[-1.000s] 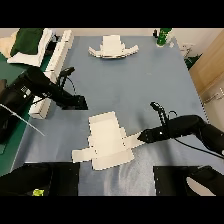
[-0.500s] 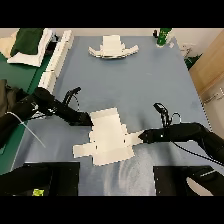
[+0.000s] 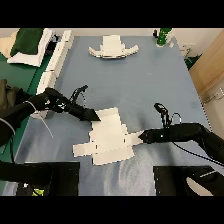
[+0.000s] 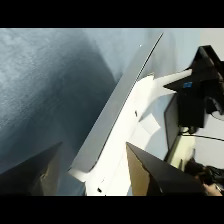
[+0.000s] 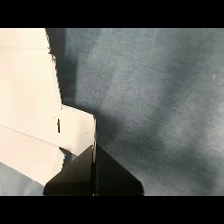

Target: Fold the box.

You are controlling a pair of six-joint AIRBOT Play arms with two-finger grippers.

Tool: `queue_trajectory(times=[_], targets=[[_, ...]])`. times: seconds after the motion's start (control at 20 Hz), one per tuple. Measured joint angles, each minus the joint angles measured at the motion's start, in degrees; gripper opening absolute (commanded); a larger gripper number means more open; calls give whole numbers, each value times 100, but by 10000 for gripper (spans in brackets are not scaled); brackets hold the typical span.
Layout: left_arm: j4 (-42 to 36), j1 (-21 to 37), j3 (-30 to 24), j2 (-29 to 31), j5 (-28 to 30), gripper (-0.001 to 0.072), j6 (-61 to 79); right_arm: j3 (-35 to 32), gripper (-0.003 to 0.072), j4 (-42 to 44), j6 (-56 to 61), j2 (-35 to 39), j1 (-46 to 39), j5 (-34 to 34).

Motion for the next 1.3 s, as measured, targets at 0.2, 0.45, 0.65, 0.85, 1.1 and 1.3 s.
queue_trajectory(times=[0.2, 0.45, 0.65, 0.85, 1.1, 1.3], targets=[[-61, -4, 133, -369, -579, 235, 243, 0, 2, 2, 0, 0, 2, -17], [-114, -50, 177, -498, -916, 23, 557, 0, 2, -15, -2, 0, 2, -26], [-116, -144, 184, -522, -970, 15, 780, 0, 39, -4, 0, 0, 2, -28], [-177, -173, 227, -525, -1010, 12, 957, 68, 388, -142, 0, 0, 2, -15], [-603, -284, 621, -299, -841, 10, 1965, 813, 389, -1532, 531, 0, -227, -15], [-514, -866, 765, 387, 166, 9, 2614, 1779, 265, -2627, 1392, 0, -643, -59]])
